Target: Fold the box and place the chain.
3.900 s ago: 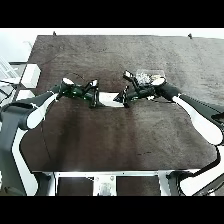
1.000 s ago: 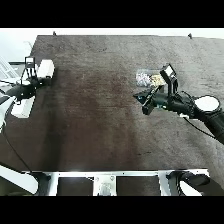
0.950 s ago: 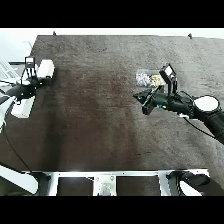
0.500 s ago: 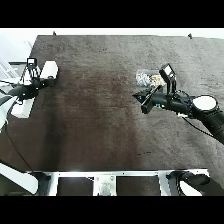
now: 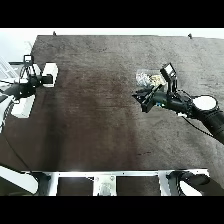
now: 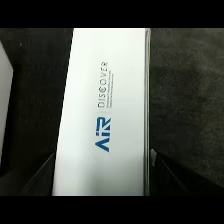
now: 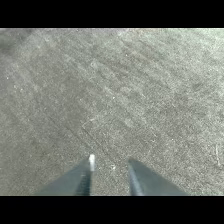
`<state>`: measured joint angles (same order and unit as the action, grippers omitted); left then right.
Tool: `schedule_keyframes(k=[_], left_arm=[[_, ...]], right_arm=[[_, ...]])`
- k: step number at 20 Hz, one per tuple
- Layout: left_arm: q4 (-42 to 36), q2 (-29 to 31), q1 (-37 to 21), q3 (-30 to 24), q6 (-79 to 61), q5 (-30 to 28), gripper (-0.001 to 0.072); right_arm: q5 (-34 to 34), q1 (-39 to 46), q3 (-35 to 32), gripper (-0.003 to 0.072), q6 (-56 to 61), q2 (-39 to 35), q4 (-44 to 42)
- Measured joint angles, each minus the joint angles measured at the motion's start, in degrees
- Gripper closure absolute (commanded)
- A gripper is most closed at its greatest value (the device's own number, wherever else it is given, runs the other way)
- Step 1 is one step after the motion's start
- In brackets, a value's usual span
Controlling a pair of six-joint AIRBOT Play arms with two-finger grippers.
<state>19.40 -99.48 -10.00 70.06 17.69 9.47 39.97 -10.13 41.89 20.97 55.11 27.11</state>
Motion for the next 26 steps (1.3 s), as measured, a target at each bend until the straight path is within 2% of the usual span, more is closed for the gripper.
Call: schedule_keyframes(k=[1, 2, 3, 4, 5, 6, 10, 13, 15, 18, 20, 26], left_arm=[[0.02, 1.01, -0.04, 0.00, -0.22, 0.68, -0.0011], [0.04, 2.14, -0.07, 0.02, -0.31, 1.44, -0.0011], [0.07, 3.65, -0.07, 0.02, -0.42, 2.67, 0.0007], [0.11, 5.35, -0.07, 0.02, -0.44, 3.93, 0.0165], [0.11, 7.54, -0.07, 0.02, -0.46, 5.42, 0.0551], [0.20, 9.97, -0.07, 0.02, -0.55, 7.08, 0.0687], [0.79, 22.29, 0.20, 0.02, -2.73, 14.12, 0.0692], [0.90, 32.20, 1.88, -1.40, -5.46, 16.31, 0.0692], [0.61, 38.93, 4.39, -5.01, -7.32, 15.02, 0.0692], [-0.02, 49.33, 9.22, -15.15, -10.88, 9.79, 0.0692], [-1.49, 56.41, 12.04, -24.17, -12.66, 7.34, 0.0692], [-7.39, 73.92, 14.84, -49.05, -14.36, 3.89, 0.0688]], right_arm=[[-0.20, 0.00, 0.00, 0.0254, 0.00, 0.00, -0.20], [-0.24, 0.00, 0.00, 0.0239, 0.00, 0.00, -0.42], [-0.31, 0.00, 0.02, 0.0299, 0.00, 0.00, -0.70], [-0.37, 0.00, 0.07, 0.0484, 0.00, 0.00, -0.96], [-0.44, 0.00, 0.15, 0.0672, 0.00, -0.22, -1.25], [-0.42, 0.00, 0.24, 0.0673, 0.07, -0.70, -1.49], [-4.31, 0.90, 0.37, 0.0676, 1.16, -5.64, -1.90], [-12.68, 1.38, 0.11, 0.0677, 3.26, -11.41, -2.05], [-17.86, 1.51, -1.09, 0.0677, 4.00, -15.21, -1.84], [-22.58, 1.66, -5.25, 0.0677, 4.50, -20.87, -1.40], [-23.96, 1.66, -9.31, 0.0676, 4.74, -24.74, -1.16], [-25.55, 1.66, -24.30, 0.0674, 4.92, -39.41, -1.03]])
